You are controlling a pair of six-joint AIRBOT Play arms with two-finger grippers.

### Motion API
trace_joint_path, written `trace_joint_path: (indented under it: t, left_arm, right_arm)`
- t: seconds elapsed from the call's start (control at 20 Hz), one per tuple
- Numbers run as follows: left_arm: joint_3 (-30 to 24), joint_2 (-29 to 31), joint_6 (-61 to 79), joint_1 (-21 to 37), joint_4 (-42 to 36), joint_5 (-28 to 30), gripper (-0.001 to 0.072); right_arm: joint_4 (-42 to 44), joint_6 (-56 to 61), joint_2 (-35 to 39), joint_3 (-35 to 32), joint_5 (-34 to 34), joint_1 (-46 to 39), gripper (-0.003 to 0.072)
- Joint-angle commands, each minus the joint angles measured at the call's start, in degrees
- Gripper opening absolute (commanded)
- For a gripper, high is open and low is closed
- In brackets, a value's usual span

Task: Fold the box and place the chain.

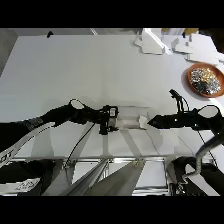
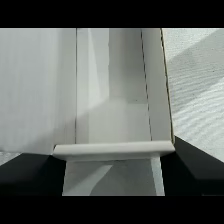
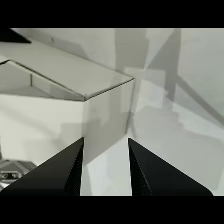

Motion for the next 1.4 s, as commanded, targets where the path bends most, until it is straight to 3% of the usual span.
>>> trace_joint_path:
  t: [0.0, 0.45, 0.65, 0.9, 1.35]
  left_arm:
    - [0.0, 0.0, 0.0, 0.0, 0.0, 0.0, 0.0135]
    - [0.0, 0.0, 0.0, 0.0, 0.0, 0.0, 0.0135]
    - [0.0, 0.0, 0.0, 0.0, 0.0, 0.0, 0.0135]
    - [0.0, 0.0, 0.0, 0.0, 0.0, 0.0, 0.0135]
    - [0.0, 0.0, 0.0, 0.0, 0.0, 0.0, 0.0135]
  right_arm:
    - [0.5, -0.1, 0.1, 0.0, -1.1, 3.6, 0.0316]
    - [-3.7, 9.6, 0.1, 0.6, -8.2, 9.5, 0.0315]
    - [-13.0, 21.7, 0.0, 4.7, -12.5, 16.3, 0.0312]
    - [-29.6, 46.2, -1.8, 10.0, -11.1, 25.8, 0.0311]
    - [-38.3, 62.1, -8.8, 13.9, -9.0, 36.3, 0.0312]
